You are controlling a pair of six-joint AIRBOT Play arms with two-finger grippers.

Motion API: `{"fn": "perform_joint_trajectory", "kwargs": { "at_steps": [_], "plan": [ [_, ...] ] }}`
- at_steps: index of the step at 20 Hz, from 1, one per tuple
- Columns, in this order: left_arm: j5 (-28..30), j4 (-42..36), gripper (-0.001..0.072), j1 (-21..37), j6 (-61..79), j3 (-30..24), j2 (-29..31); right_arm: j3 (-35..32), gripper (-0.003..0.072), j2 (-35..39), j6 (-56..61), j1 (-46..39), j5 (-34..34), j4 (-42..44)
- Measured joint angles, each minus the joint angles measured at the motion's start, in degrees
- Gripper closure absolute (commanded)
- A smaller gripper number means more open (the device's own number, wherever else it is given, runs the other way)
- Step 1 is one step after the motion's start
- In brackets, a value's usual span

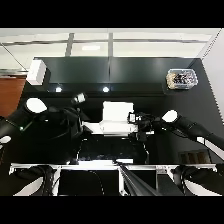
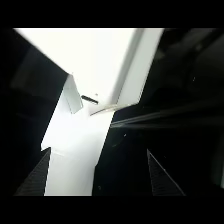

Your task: Fold the box and place the chain.

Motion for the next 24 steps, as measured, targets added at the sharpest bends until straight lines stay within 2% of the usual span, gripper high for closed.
{"fn": "perform_joint_trajectory", "kwargs": {
  "at_steps": [5,8,13,14,24],
  "plan": [
    [10.47,1.53,0.0007,-6.88,8.39,-1.18,-2.64,0.00,0.0603,0.00,0.00,0.00,-0.04,0.02],
    [12.70,1.22,0.0037,-8.26,9.90,0.00,-6.29,0.00,0.0603,0.00,0.02,0.00,-0.02,0.02],
    [11.30,-1.68,0.0422,-9.11,10.88,2.49,-10.03,0.00,0.0603,0.00,0.02,-0.02,-0.02,0.02],
    [10.43,-2.43,0.0445,-9.18,10.93,2.80,-10.36,0.00,0.0602,0.00,0.00,0.00,-0.02,0.02],
    [8.63,-9.42,0.0445,-10.75,11.26,3.58,-14.03,0.00,0.0603,0.00,-0.07,0.00,-0.02,-0.04]
  ]
}}
